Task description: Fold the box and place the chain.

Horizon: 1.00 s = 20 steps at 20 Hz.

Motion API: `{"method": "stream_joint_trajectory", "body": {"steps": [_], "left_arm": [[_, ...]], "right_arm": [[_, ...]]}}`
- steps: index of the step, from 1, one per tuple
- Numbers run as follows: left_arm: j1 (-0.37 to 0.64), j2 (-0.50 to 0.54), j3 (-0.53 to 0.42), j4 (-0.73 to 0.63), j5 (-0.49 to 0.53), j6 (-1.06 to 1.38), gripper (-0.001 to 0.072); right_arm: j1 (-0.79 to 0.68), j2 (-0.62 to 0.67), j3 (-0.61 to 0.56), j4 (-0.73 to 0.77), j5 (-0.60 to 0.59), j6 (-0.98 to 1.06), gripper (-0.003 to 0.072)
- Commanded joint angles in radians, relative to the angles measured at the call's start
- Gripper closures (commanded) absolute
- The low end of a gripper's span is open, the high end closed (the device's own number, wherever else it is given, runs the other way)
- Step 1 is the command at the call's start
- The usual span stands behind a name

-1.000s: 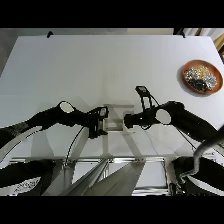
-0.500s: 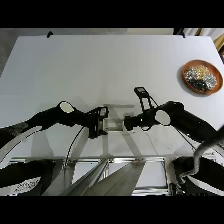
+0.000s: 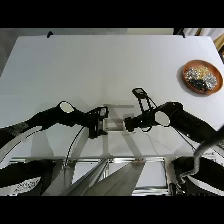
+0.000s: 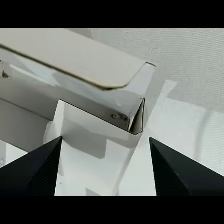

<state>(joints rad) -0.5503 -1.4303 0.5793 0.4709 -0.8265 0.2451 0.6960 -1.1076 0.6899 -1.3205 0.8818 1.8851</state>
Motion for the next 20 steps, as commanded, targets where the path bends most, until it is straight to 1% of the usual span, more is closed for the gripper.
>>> {"method": "stream_joint_trajectory", "body": {"steps": [1,5,9,13,18,20], "left_arm": [[0.000,0.000,0.000,0.000,0.000,0.000,0.0435],[0.000,0.000,0.000,0.000,0.000,0.000,0.0435],[0.000,0.000,0.000,0.001,0.000,0.000,0.0435],[0.000,0.000,0.000,0.000,0.000,0.000,0.0435],[0.000,0.000,0.000,0.000,0.000,0.000,0.0435],[0.000,0.000,0.000,0.000,-0.001,0.000,0.0435]], "right_arm": [[0.001,0.000,-0.001,-0.036,-0.005,0.030,0.0128],[0.001,0.000,-0.001,-0.041,-0.043,0.058,0.0135],[0.001,-0.008,-0.001,-0.045,-0.047,0.084,0.0136],[-0.001,-0.017,-0.002,-0.048,-0.089,0.132,0.0137],[-0.001,-0.017,-0.002,-0.036,-0.087,0.132,0.0137],[0.003,-0.016,-0.001,-0.029,-0.069,0.128,0.0132]]}}
